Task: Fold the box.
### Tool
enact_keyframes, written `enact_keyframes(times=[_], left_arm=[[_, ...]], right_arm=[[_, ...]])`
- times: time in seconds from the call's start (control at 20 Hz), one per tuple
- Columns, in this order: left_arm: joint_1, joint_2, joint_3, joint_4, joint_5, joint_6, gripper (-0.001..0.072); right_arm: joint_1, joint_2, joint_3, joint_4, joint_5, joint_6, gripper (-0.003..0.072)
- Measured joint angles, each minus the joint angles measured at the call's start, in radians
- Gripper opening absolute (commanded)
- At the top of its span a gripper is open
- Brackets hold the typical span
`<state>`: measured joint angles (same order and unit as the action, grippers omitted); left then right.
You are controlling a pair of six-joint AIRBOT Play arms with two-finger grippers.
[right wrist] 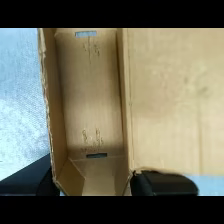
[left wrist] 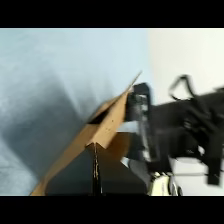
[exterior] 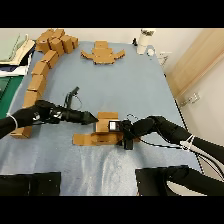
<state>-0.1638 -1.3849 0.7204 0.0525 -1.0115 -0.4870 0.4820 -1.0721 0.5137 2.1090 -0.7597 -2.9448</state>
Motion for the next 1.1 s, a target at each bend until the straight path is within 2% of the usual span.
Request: enact_keyframes(times=[0.15, 0.35, 0.5, 0.7, 0.75, 0.8, 0.85, 1.1], left_arm=[[0.110, 0.002, 0.004, -0.025, -0.213, 0.143, 0.0010], [0.175, 0.019, 0.005, 0.029, -0.339, 0.292, 0.0010], [0.151, 0.065, 0.004, 0.074, -0.346, 0.406, 0.0010], [0.048, 0.174, -0.010, 0.177, -0.221, 0.535, 0.0015], [0.034, 0.201, -0.027, 0.195, -0.167, 0.576, 0.0207], [0.022, 0.225, -0.050, 0.207, -0.118, 0.620, 0.0497], [0.012, 0.241, -0.074, 0.215, -0.081, 0.660, 0.0542], [-0.027, 0.278, -0.185, 0.235, 0.108, 0.800, 0.0562]], right_arm=[[0.000, 0.000, 0.000, -0.001, 0.000, 0.000, 0.0499], [0.000, 0.000, 0.000, -0.002, 0.000, 0.000, 0.0499], [0.000, 0.000, 0.000, -0.002, 0.000, 0.000, 0.0499], [0.000, 0.000, 0.000, -0.002, 0.000, 0.000, 0.0499], [0.000, 0.000, 0.000, -0.002, 0.000, 0.000, 0.0500], [0.000, 0.000, 0.000, -0.002, 0.000, 0.000, 0.0500], [0.000, 0.000, 0.000, -0.002, 0.000, 0.000, 0.0499], [0.000, 0.000, 0.000, -0.002, 0.000, 0.000, 0.0500]])
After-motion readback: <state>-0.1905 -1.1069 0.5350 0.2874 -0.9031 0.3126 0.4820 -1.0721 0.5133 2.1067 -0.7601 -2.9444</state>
